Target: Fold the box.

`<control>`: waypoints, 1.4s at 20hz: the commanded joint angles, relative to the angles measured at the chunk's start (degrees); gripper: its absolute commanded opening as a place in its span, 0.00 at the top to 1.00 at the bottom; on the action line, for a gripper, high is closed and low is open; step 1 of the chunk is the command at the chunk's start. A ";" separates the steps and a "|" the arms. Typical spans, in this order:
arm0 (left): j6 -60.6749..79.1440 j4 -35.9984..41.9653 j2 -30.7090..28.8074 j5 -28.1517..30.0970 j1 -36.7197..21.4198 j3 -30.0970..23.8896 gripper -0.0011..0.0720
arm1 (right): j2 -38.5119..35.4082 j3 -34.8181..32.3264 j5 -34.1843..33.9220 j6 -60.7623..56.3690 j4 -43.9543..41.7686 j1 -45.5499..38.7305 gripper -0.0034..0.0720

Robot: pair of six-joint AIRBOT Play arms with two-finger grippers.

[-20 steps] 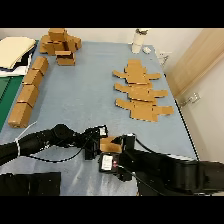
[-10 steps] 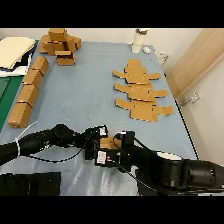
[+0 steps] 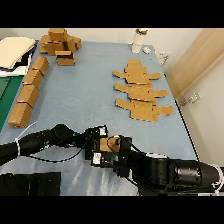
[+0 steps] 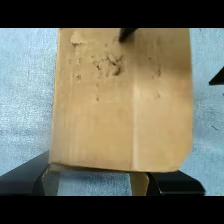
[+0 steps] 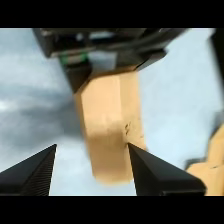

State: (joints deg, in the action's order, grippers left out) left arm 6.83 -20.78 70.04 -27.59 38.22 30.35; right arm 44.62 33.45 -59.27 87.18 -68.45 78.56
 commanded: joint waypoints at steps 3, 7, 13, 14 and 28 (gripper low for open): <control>0.02 -0.02 0.02 0.02 0.02 0.07 0.33 | 0.20 0.04 -2.29 -0.04 -3.98 0.00 0.01; 0.02 -0.02 0.02 0.00 0.02 0.07 0.33 | 0.17 0.04 -2.93 -0.07 -4.04 -0.02 0.01; 0.02 -0.02 0.02 0.02 0.02 0.07 0.33 | -2.64 0.42 -3.85 3.96 -8.94 -1.25 0.01; 0.02 -0.02 0.02 0.02 0.02 0.07 0.33 | -3.43 0.68 -3.93 7.08 -12.09 -3.02 0.01; 0.02 -0.02 0.02 0.00 0.02 0.07 0.33 | -11.45 0.98 -3.17 19.30 -12.09 -13.92 0.01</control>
State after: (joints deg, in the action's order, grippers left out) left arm 6.85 -20.80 70.04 -27.59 38.22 30.35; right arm 34.09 34.41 -62.83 105.54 -81.71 65.04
